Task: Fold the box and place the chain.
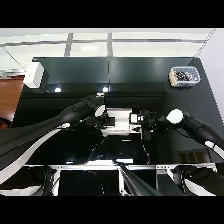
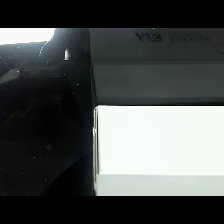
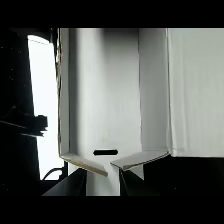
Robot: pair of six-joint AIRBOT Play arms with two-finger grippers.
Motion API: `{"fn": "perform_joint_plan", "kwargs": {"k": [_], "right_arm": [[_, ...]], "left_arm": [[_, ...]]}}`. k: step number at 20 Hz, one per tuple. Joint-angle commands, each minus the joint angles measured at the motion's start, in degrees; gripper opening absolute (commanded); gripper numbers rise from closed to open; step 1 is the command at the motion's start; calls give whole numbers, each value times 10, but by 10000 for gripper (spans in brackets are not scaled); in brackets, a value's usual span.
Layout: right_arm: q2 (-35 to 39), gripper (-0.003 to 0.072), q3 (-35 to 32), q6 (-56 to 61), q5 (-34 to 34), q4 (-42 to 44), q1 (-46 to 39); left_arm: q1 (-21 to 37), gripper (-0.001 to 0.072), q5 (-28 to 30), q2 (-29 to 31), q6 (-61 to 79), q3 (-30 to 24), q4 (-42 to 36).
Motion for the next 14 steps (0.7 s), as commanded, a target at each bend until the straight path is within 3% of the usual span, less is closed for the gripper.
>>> {"fn": "perform_joint_plan", "kwargs": {"k": [1, 5, 14], "right_arm": [[-2, 231, 0, -3, -5, 79, 1], [-7, 231, 0, -3, -19, 129, 1], [-17, 231, 0, 1, -2, 135, 2]], "left_arm": [[0, 30, 0, -2, 0, 0, 0], [0, 30, -2, -11, 0, 0, 0], [0, 32, 0, -12, 0, 0, 0]]}}
